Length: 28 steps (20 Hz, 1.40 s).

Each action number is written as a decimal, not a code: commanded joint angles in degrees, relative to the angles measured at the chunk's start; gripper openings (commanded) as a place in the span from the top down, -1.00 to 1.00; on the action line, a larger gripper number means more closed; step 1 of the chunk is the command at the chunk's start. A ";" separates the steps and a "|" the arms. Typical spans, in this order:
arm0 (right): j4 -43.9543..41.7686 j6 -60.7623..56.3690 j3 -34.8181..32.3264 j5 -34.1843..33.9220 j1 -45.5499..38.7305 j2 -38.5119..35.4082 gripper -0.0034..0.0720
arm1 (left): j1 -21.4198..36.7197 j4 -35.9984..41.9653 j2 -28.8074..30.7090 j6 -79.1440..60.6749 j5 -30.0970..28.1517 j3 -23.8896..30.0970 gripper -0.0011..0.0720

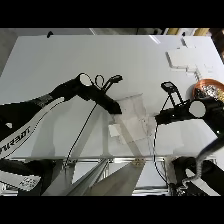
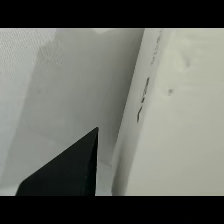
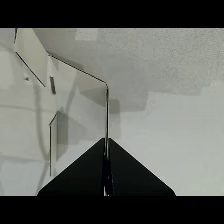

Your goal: Fold the box and place the chain.

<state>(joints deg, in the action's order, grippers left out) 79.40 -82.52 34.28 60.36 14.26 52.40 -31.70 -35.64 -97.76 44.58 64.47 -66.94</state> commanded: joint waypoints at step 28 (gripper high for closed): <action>-5.73 12.09 10.03 13.94 0.02 -19.69 0.07 | -8.04 -12.28 11.30 -28.02 -18.49 8.74 0.96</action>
<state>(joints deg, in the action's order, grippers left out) 74.94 -72.05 44.36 75.88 14.26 32.88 -39.20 -48.56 -84.68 18.11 52.80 -58.67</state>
